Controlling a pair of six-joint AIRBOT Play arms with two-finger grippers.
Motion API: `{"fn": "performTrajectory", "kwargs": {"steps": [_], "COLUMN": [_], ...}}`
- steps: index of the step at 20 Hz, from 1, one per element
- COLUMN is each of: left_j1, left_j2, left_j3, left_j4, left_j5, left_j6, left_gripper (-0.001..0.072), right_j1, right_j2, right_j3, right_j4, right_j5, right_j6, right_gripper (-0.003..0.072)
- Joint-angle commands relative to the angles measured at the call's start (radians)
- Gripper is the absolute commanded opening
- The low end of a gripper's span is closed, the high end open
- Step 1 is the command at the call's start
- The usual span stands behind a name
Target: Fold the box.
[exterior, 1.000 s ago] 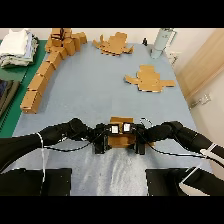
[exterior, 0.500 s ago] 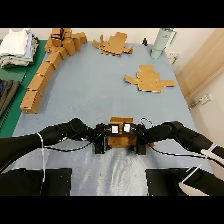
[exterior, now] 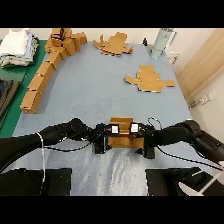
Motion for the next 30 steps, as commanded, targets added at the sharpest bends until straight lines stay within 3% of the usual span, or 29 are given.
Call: {"fn": "performTrajectory", "kwargs": {"steps": [1,2,3,8,13,16,17,18,19,23,25,30], "left_j1": [-0.001,-0.001,-0.001,-0.001,-0.001,-0.001,-0.001,-0.001,-0.001,-0.001,-0.001,-0.001], "left_j2": [-0.001,-0.001,-0.001,-0.001,-0.001,-0.001,-0.001,-0.001,-0.001,-0.001,-0.001,-0.001], "left_j3": [0.001,0.001,0.001,0.001,0.001,0.001,0.001,0.001,0.001,0.001,0.001,0.001], "left_j4": [0.000,0.000,0.000,0.000,0.000,0.000,0.000,0.000,0.000,0.000,0.000,0.000], "left_j5": [0.000,0.000,0.000,0.000,0.000,0.000,0.000,0.000,0.000,0.000,0.000,0.000], "left_j6": [-0.001,-0.001,-0.001,-0.001,-0.001,-0.001,-0.001,-0.001,-0.001,-0.001,-0.001,-0.001], "left_gripper": [0.0422,0.0422,0.0422,0.0422,0.0422,0.0422,0.0422,0.0422,0.0422,0.0422,0.0422,0.0422], "right_j1": [0.000,0.000,0.000,0.002,0.002,0.002,0.002,0.002,0.002,0.002,0.000,0.000], "right_j2": [0.130,0.161,0.181,0.200,0.199,0.184,0.167,0.146,0.115,-0.062,-0.160,-0.375], "right_j3": [0.026,0.026,0.026,0.025,0.025,0.026,0.026,0.026,0.026,0.076,0.130,0.264], "right_j4": [0.059,0.084,0.094,0.116,0.130,0.135,0.135,0.150,0.197,0.288,0.285,0.154], "right_j5": [-0.164,-0.163,-0.158,-0.166,-0.021,0.104,0.141,0.166,0.185,0.230,0.247,0.255], "right_j6": [0.117,0.176,0.257,0.896,1.342,1.439,1.472,1.480,1.477,1.358,1.296,1.218], "right_gripper": [0.0703,0.0642,0.0635,0.0636,0.0636,0.0632,0.0526,0.0326,0.0206,0.0206,0.0115,0.0101]}}
